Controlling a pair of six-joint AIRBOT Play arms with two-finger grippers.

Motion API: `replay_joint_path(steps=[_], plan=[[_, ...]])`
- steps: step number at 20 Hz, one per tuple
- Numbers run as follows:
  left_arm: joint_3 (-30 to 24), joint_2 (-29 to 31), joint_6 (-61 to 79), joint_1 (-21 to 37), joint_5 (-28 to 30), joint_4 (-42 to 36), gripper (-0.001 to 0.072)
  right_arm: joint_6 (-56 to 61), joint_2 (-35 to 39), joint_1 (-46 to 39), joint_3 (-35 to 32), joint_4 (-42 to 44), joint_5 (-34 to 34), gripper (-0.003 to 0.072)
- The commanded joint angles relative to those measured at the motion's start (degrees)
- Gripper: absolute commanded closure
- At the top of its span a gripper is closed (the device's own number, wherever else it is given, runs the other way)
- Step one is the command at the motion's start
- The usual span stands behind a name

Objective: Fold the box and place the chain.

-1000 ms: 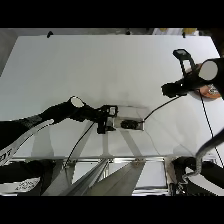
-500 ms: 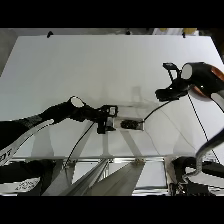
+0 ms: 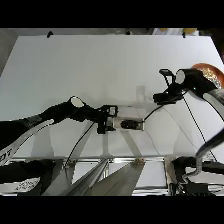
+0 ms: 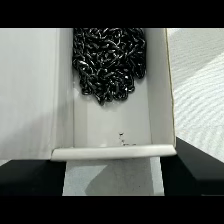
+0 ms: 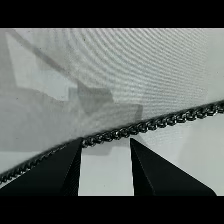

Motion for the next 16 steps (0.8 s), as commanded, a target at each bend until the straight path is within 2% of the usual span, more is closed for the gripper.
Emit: replay_joint_path(steps=[1,5,12,16], plan=[[0.0,0.0,0.0,0.0,0.0,0.0,0.0455,0.0,-1.4,0.0,-0.2,0.2,-1.1,0.0349],[0.0,0.0,0.0,0.0,0.0,0.0,0.0455,0.0,-1.7,0.0,-0.2,0.2,-2.8,0.0349],[0.0,0.0,0.0,0.0,0.0,0.0,0.0455,0.7,-1.8,0.0,-0.2,0.2,0.2,0.0352],[0.0,0.0,0.0,0.0,0.0,0.0,0.0455,2.1,-1.8,0.0,-0.2,0.2,0.0,0.0388]])
